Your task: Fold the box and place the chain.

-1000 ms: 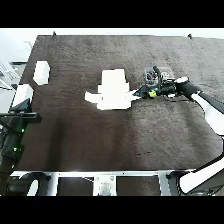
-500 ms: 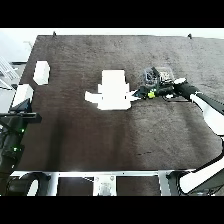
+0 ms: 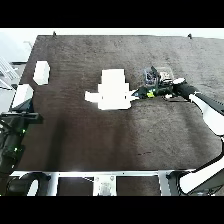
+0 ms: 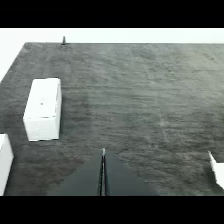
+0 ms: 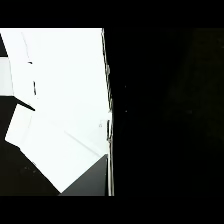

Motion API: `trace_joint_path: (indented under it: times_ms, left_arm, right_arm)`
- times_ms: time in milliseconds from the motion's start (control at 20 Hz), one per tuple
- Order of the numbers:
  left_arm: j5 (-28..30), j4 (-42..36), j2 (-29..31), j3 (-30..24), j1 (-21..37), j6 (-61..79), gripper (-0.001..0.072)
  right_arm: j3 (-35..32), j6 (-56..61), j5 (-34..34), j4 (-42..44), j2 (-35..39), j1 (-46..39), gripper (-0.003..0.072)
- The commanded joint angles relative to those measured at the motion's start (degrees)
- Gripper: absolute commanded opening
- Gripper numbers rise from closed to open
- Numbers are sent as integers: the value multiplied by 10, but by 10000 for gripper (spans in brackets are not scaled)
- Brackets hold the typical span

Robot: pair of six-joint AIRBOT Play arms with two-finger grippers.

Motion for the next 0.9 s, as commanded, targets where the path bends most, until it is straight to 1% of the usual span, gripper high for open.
trace_joint_path:
  times_ms: [0,100,200,250,350,500,600,700,850]
  left_arm:
    - [-62,-1,-1,4,0,0,512]
    - [-63,-3,-12,19,0,-19,495]
    - [-61,-3,-50,53,0,-19,495]
    - [-62,-2,-85,78,0,-19,495]
    - [-86,-2,-174,132,0,-19,495]
    - [-184,-1,-347,243,0,-23,495]
    - [-254,30,-464,331,0,-64,495]
    - [-340,120,-576,436,0,-160,494]
    - [-500,298,-750,638,0,-362,494]
  right_arm:
    - [0,-3,-1,0,0,1,10]
    - [0,-2,-1,0,0,1,10]
    - [0,-1,-1,0,0,1,10]
    - [0,-1,-1,0,0,1,10]
    - [0,-1,-1,0,0,1,10]
    - [0,-1,-1,0,0,1,11]
    - [0,-1,-1,0,0,1,11]
    - [0,-1,-1,0,0,1,11]
    - [0,-1,-2,0,0,1,11]
